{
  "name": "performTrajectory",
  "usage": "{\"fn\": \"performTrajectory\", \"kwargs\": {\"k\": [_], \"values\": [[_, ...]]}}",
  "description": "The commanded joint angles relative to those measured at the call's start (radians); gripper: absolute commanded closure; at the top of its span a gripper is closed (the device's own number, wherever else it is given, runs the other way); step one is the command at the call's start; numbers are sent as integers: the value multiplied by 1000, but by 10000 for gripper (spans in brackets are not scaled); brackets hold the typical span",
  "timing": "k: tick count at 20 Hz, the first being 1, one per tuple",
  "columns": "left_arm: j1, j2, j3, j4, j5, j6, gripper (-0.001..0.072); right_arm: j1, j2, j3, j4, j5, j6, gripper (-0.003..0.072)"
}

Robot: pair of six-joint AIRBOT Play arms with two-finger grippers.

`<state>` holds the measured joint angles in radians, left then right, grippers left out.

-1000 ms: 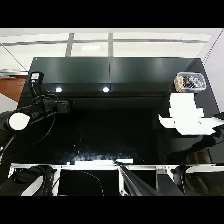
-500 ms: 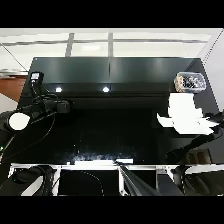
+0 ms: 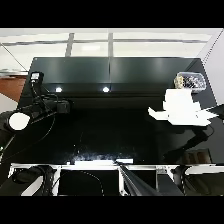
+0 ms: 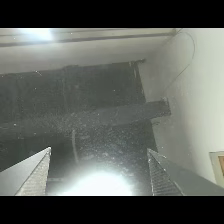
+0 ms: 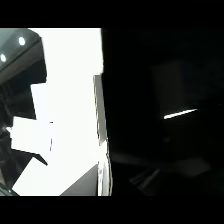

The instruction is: Fold the box and place the chain.

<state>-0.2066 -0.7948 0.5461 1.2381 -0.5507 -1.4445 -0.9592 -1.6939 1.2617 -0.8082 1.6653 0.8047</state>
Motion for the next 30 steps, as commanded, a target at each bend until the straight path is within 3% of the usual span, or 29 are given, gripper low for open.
{"fn": "performTrajectory", "kwargs": {"k": [1,8,17,22,24,28,30], "values": [[0,-2,0,-2,6,0,9,59,66,-74,42,-20,22,637],[0,-2,0,-47,4,0,9,315,180,-246,104,-92,45,637],[0,-47,0,-137,-10,0,9,681,372,-276,155,-294,59,637],[0,-111,0,-237,-21,1,9,781,485,-373,131,-446,37,637],[-1,-131,1,-321,-51,23,10,796,521,-435,139,-476,13,637],[0,-226,2,-671,-165,331,9,840,541,-533,165,-472,-3,637],[0,-282,3,-784,-185,402,9,865,541,-549,165,-484,-6,637]]}}
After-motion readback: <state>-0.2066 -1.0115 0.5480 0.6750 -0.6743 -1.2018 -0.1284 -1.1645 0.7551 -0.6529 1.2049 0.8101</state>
